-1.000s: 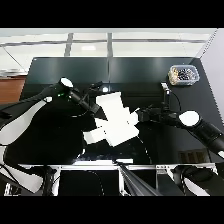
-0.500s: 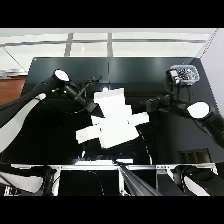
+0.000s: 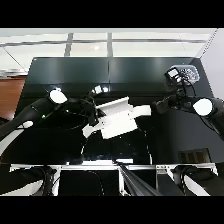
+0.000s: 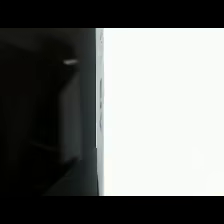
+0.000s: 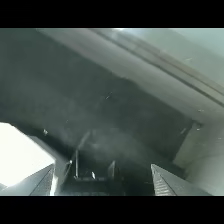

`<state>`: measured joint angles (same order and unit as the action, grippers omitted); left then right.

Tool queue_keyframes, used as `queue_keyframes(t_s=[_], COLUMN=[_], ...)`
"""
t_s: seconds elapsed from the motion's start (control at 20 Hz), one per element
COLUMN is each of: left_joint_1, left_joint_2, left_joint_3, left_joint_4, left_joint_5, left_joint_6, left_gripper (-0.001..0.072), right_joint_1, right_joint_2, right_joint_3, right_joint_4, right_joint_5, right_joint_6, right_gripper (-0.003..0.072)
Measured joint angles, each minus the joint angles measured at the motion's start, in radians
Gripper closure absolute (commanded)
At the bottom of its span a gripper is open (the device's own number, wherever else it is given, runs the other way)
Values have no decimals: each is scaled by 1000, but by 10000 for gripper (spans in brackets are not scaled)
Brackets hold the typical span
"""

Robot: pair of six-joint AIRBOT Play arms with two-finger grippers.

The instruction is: Fold the box and place the chain.

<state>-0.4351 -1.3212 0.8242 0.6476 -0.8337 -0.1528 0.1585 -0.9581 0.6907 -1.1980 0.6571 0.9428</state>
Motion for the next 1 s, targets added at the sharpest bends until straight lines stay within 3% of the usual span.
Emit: queue_keyframes(t_s=[0.35,1.0], left_joint_1=[-71,-81], left_joint_2=[-90,-149], left_joint_3=[24,66], left_joint_4=[76,105], left_joint_5=[37,19], left_joint_6=[175,200], left_gripper=[683,683], right_joint_1=[77,257], right_joint_2=[-2,-10], right_joint_3=[-74,-182], right_joint_4=[175,249], right_joint_5=[124,169], right_joint_6=[-380,-715], right_gripper=[-7,-7])
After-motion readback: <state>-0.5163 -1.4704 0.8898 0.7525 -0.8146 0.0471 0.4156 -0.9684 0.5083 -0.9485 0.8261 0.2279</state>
